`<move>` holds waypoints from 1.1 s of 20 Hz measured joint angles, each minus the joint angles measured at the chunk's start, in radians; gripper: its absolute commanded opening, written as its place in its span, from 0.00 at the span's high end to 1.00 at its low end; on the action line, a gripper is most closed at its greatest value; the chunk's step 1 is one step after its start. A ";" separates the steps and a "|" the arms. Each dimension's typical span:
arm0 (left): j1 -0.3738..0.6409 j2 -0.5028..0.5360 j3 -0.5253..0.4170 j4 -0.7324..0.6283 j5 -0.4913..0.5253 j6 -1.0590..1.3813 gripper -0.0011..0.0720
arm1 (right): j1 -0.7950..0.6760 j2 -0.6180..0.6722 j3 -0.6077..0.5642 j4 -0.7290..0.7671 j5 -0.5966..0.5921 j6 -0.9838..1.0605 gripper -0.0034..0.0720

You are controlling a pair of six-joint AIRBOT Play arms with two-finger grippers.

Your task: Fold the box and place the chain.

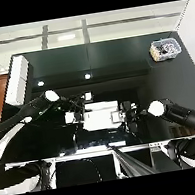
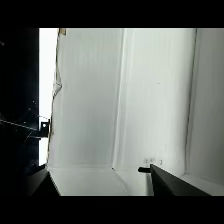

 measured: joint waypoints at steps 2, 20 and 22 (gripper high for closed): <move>0.000 0.000 0.000 0.001 0.002 0.000 0.95 | -0.005 0.006 0.012 0.005 -0.006 -0.001 0.03; 0.000 0.000 0.000 -0.007 -0.007 -0.018 0.95 | -0.117 0.026 0.058 0.024 -0.054 0.099 0.03; 0.000 0.000 0.000 -0.008 -0.007 -0.025 0.95 | -0.121 0.026 0.058 0.038 -0.056 0.100 0.02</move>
